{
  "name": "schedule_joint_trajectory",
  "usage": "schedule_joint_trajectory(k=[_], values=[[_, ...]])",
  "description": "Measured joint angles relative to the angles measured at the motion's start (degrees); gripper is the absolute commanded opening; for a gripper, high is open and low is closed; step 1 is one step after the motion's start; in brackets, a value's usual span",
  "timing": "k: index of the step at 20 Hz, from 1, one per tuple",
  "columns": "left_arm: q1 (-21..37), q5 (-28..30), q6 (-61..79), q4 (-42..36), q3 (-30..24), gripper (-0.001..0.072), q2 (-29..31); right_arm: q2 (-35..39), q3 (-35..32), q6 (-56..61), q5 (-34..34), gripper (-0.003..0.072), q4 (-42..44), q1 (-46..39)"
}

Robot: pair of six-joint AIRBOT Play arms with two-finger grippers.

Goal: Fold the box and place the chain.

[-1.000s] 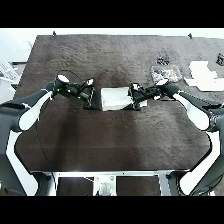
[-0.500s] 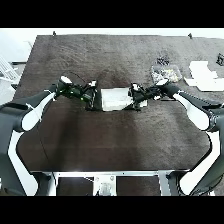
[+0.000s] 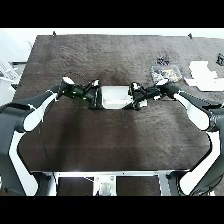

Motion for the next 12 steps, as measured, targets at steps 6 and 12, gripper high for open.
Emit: schedule_joint_trajectory(k=[6, 12], values=[[0.1, 2.7, 0.0, -0.4, 0.2, 0.0720, 0.0, 0.0, 0.0, 0.0, 0.1, 0.0550, -0.1, 0.0], [0.1, 3.3, 1.9, -0.4, 0.2, 0.0720, 0.0, 0.0, 0.0, -0.1, 0.3, 0.0550, -0.2, 0.0]])
